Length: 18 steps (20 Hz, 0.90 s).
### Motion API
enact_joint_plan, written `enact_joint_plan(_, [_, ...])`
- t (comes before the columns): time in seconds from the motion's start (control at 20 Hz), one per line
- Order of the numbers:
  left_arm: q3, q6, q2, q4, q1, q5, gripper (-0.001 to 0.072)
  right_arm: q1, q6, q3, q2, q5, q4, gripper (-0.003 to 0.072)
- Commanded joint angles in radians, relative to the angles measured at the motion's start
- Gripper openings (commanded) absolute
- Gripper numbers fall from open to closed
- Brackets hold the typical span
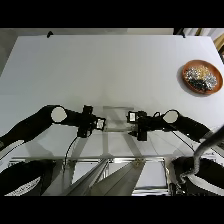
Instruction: Fold the box and place the chain.
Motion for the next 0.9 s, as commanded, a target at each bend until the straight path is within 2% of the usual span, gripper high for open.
enact_joint_plan(0.0, [0.000,0.023,-0.023,-0.016,-0.017,0.004,0.0210,0.000,0.000,0.000,0.001,0.000,0.000,0.0311])
enact_joint_plan(0.2, [0.000,0.018,-0.048,-0.037,-0.017,-0.022,0.0210,0.000,0.000,0.000,0.001,0.000,0.000,0.0311])
enact_joint_plan(0.3, [0.000,0.024,-0.047,-0.095,-0.025,-0.019,0.0209,0.000,0.000,0.000,0.001,0.000,0.000,0.0311])
enact_joint_plan(0.5, [0.000,0.048,-0.048,-0.129,-0.078,0.049,0.0192,0.000,0.000,0.000,0.001,0.000,0.000,0.0311])
enact_joint_plan(0.6, [0.000,0.048,-0.048,-0.142,-0.092,0.071,0.0129,0.000,0.000,0.000,0.001,0.000,0.000,0.0311])
enact_joint_plan(0.85, [0.000,0.048,-0.048,-0.164,-0.105,0.090,0.0128,0.000,0.000,0.000,0.001,0.000,0.000,0.0311])
